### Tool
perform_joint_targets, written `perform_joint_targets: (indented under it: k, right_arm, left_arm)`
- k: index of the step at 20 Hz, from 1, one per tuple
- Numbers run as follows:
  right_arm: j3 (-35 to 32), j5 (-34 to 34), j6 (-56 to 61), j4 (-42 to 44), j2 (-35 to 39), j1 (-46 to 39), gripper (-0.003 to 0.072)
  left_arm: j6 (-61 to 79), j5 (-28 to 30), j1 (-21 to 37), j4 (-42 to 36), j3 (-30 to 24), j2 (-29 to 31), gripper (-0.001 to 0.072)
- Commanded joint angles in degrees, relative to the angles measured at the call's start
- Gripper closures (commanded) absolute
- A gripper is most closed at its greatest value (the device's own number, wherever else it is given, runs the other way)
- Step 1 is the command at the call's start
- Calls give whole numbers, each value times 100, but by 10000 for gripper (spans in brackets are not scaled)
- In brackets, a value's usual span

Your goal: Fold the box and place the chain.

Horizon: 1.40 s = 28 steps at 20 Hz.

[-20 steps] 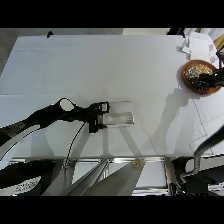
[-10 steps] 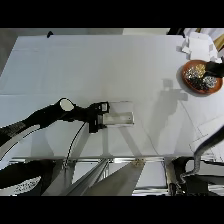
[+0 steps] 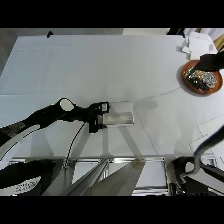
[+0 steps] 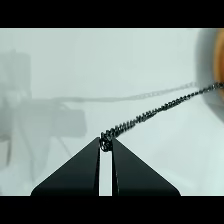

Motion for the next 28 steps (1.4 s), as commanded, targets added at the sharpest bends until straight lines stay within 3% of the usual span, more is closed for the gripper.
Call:
perform_joint_targets:
  k: [1, 9, 14, 21, 28]
  right_arm:
    - [-164, 380, -31, 319, 588, 459, 671]
    - [-1456, -282, -39, 348, 2140, 1904, 671]
    - [-2402, -1353, 4, 385, 2247, 3368, 671]
    - [-2791, -2649, 297, 229, 1246, 5123, 670]
    - [-2977, -3598, 750, 175, 282, 5381, 670]
  left_arm:
    - [0, -2, -2, 0, -2, 0, 701]
    - [0, 0, -2, -7, -2, 0, 701]
    - [0, 2, -2, -9, -2, -2, 701]
    - [0, 2, -2, -9, -2, 0, 701]
    - [0, 2, -2, -7, -2, -2, 701]
